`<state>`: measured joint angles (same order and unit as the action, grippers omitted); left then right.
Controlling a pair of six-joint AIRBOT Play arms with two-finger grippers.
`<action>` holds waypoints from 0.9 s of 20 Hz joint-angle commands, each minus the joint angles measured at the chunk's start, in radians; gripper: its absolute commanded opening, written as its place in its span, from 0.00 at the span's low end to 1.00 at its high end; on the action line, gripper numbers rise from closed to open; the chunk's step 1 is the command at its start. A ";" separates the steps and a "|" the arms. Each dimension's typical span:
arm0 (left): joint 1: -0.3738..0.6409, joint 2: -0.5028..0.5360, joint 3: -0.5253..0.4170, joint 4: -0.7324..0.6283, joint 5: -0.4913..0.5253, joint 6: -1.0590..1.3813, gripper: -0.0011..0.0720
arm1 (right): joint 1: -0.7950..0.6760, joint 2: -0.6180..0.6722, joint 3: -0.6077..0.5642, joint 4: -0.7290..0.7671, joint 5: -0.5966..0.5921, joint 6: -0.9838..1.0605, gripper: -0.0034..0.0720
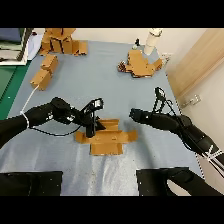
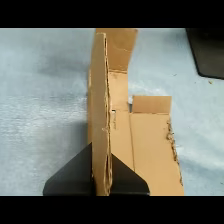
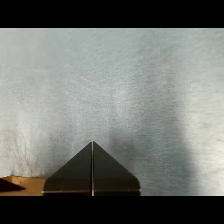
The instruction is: Fold the box.
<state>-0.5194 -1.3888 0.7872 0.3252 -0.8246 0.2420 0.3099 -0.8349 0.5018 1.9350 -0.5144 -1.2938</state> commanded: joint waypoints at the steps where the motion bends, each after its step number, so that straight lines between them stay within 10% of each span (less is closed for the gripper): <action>1: 0.005 0.017 -0.001 0.009 0.003 -0.015 0.03 | 0.010 0.001 0.001 0.002 -0.009 -0.006 0.05; 18: 0.005 0.017 -0.001 0.012 0.029 -0.026 0.03 | 0.199 -0.026 -0.055 -0.112 -0.262 0.058 0.05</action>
<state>-0.5140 -1.3724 0.7864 0.3363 -0.7971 0.2165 0.4885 -0.8288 0.4679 1.9057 -0.7444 -1.2629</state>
